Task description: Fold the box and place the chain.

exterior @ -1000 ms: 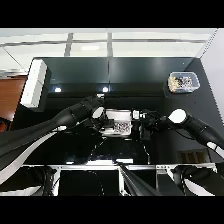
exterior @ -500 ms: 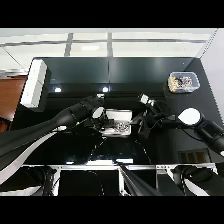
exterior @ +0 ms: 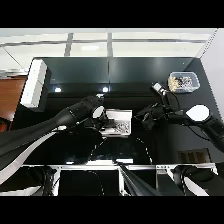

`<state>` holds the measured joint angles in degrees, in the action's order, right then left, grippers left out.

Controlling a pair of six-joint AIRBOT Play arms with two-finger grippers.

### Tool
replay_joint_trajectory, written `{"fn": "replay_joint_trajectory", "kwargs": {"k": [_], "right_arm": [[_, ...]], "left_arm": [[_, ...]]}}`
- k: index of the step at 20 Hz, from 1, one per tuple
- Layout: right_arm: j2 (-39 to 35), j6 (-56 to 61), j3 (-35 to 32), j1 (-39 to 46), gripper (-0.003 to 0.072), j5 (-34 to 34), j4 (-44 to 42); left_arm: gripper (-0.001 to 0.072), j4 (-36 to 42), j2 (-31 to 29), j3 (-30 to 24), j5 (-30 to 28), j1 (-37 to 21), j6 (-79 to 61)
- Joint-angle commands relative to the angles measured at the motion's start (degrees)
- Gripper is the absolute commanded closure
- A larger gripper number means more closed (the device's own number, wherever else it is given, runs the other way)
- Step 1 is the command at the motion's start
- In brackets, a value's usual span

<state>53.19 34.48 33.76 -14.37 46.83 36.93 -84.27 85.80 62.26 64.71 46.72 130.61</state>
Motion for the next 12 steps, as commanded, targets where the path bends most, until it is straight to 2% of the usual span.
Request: {"fn": "replay_joint_trajectory", "kwargs": {"k": [1, 2, 5, 8, 10, 12], "right_arm": [[-0.07, 1.31, 0.02, 2.84, 0.0401, 4.09, 1.27], [-0.07, 1.33, 0.02, 2.84, 0.0401, 4.59, 1.27], [-0.07, 1.33, 0.02, 2.84, 0.0401, 5.14, 1.33], [-0.07, 1.33, 0.02, 2.84, 0.0401, 5.70, 2.47], [-0.04, 1.36, 0.02, 2.84, 0.0401, 5.84, 3.26], [-0.04, 1.36, 0.02, 2.84, 0.0401, 5.79, 3.69]], "left_arm": [[0.0372, 0.33, -0.50, 1.70, 2.10, 0.44, 3.61], [0.0268, 0.15, -1.11, 2.36, 2.10, 0.85, 3.61], [0.0266, -4.68, -5.79, 3.13, 3.32, 2.14, 2.80], [0.0266, -16.65, -12.90, 1.53, 9.94, 3.28, 0.66], [0.0267, -25.09, -18.69, -4.35, 12.55, 0.83, 0.70], [0.0267, -24.22, -23.32, -12.31, 10.40, -6.16, -0.24]]}}
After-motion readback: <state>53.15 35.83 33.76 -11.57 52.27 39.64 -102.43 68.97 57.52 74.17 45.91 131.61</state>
